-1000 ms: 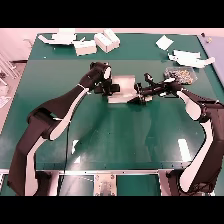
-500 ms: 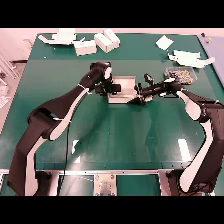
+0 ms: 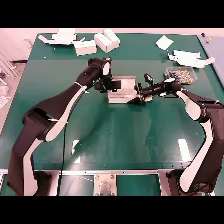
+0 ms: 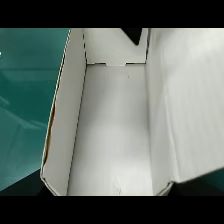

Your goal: Fold the box and place the chain.

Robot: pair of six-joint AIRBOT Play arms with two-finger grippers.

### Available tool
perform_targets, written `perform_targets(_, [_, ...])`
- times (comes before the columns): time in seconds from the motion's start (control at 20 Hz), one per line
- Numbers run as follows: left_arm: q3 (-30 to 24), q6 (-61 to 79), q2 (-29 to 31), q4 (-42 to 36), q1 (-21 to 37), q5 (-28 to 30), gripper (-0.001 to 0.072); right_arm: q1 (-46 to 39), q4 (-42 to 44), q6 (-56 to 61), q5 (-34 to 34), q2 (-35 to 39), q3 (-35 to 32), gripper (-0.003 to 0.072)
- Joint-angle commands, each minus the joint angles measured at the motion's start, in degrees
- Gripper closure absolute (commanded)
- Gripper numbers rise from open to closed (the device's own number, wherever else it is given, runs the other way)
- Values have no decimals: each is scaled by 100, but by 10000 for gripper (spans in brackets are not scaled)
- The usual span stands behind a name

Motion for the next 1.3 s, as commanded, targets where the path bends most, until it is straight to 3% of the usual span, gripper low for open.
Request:
perform_targets(0.0, [-37,501,210,76,72,-42,113,-2,2,0,4,0,0,100])
perform_targets(0.05, [-39,595,282,83,116,-105,-1,-2,0,0,4,0,0,100])
perform_targets(0.35, [-96,2164,949,157,337,-483,1,-2,0,0,2,0,0,99])
perform_targets(0.45, [-433,2922,1325,162,448,-474,2,-2,0,0,4,0,0,100])
perform_targets(0.55, [-881,3427,1652,162,542,-258,33,-2,0,0,4,0,0,100])
perform_targets(0.6, [-1137,3764,1759,142,577,-55,138,-2,0,0,4,0,0,99])
perform_targets(0.9, [-2039,6168,1810,-173,590,789,139,-2,0,0,4,0,0,100])
perform_targets(1.05, [-2457,6516,1808,-162,588,1222,139,-2,2,0,4,0,0,100])
perform_targets(1.25, [-2483,6408,1810,-254,586,1545,140,-2,2,0,4,0,0,99])
